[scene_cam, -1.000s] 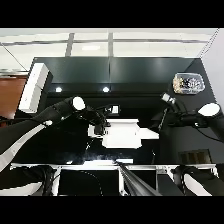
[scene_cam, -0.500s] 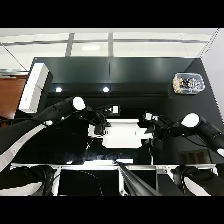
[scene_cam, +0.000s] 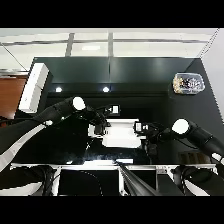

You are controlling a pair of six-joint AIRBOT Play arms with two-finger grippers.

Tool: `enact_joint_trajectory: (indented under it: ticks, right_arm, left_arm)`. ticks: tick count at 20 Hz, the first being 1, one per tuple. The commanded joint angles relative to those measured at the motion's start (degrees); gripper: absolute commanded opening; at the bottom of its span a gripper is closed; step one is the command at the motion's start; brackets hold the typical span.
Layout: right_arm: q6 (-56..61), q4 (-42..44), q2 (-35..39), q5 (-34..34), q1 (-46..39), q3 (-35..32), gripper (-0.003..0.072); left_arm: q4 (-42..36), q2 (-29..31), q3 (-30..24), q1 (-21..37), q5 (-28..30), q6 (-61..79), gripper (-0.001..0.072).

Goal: Fold the box and place the chain.

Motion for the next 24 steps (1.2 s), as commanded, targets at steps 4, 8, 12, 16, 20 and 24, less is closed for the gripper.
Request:
enact_joint_trajectory:
  ticks: [4, 8, 12, 16, 20, 24]
  right_arm:
    - [-0.3, 0.3, 0.0, -1.8, 1.1, 0.3, 0.06]
    - [5.1, 0.3, 0.0, -2.1, 1.1, 3.5, 0.06]
    - [5.1, 0.2, 0.1, -2.9, 1.1, 4.4, 0.06]
    - [5.1, -2.0, 0.1, -5.1, 1.1, 6.3, 0.06]
    - [5.1, -3.4, 0.2, -6.5, -0.3, 8.4, 0.06]
    - [5.0, -3.4, 0.2, -6.5, -4.0, 9.1, 0.06]
  left_arm:
    - [0.0, 0.0, 0.0, 0.0, -0.1, 0.0, 0.0032]
    - [0.0, 0.0, 0.0, 0.0, -0.1, 0.0, 0.0032]
    - [0.0, 0.0, 0.0, 0.0, -0.2, 0.0, 0.0032]
    - [0.0, 0.0, 0.0, 0.0, -0.2, 0.0, 0.0032]
    - [0.0, 0.0, 0.0, 0.0, -0.2, 0.0, 0.0032]
    - [0.0, 0.0, 0.0, 0.0, -0.2, 0.0, 0.0032]
